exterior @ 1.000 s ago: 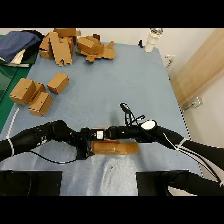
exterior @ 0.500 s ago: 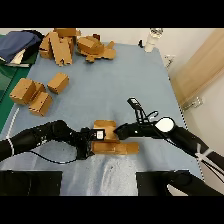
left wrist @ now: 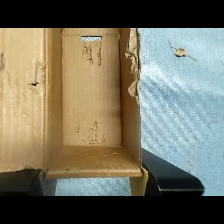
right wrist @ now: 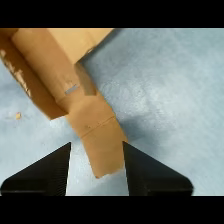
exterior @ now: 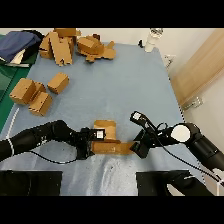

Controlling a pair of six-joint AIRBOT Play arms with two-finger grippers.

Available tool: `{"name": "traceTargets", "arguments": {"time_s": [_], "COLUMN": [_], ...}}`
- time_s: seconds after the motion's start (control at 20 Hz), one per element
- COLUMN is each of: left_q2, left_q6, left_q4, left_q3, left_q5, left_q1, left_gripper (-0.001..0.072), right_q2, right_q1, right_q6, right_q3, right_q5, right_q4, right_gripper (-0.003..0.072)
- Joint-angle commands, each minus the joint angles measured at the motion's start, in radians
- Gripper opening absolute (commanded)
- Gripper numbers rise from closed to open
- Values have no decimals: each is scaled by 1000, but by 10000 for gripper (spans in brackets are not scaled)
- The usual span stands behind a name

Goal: Fold the box.

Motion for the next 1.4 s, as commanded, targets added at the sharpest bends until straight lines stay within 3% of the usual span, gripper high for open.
{"name": "traceTargets", "arguments": {"time_s": [0.0, 0.15, 0.4, 0.7, 0.8, 1.0, 1.35], "left_q2": [0, 0, 0, 0, 0, 0, 0], "left_q6": [-1, -1, -1, -1, -1, -1, 11], "left_q4": [0, 0, -5, -68, -68, -68, -68], "left_q3": [0, 0, 0, 0, 0, 0, 0], "left_q5": [0, 0, 0, 0, -1, 0, 2], "left_q1": [0, 0, 0, 0, 0, 0, 0], "left_gripper": [344, 345, 344, 344, 344, 344, 344], "right_q2": [-34, -88, -182, -256, -256, -256, -256], "right_q1": [55, 151, 217, 217, 225, 254, 310], "right_q6": [-58, -91, -91, -91, -92, -92, -95], "right_q3": [0, 0, 0, 1, 1, 1, 1], "right_q5": [28, -36, -264, -298, -294, -294, -337], "right_q4": [12, 1, -8, 37, 52, 51, 53], "right_gripper": [506, 506, 506, 493, 251, 86, 73]}}
